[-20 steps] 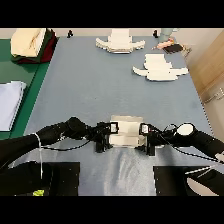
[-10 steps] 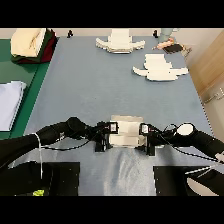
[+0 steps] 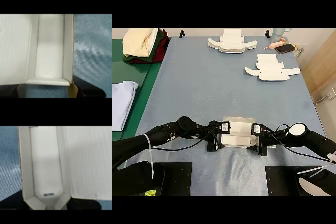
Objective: Fold the box.
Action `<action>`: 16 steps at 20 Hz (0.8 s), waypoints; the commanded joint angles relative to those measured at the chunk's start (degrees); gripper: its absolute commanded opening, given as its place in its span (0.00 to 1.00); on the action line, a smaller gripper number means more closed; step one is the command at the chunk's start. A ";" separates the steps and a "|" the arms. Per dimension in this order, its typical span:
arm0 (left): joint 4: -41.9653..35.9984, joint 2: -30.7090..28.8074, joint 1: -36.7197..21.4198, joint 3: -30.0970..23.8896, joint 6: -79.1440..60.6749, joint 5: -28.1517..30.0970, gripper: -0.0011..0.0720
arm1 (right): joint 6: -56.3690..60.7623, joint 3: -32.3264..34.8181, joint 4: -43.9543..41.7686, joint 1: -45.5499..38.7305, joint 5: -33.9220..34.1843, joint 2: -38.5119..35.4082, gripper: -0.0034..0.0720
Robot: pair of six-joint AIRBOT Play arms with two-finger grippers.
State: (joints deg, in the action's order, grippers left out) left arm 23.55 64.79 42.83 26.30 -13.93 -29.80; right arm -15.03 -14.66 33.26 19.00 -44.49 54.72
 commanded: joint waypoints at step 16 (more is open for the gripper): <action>0.48 1.92 0.02 0.02 0.50 -1.88 0.73 | -0.02 -0.02 0.00 0.04 -0.02 -0.04 0.72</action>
State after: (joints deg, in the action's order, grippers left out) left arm 23.64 66.67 42.72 26.30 -13.50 -31.07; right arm -15.07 -14.66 33.28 19.00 -44.49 54.72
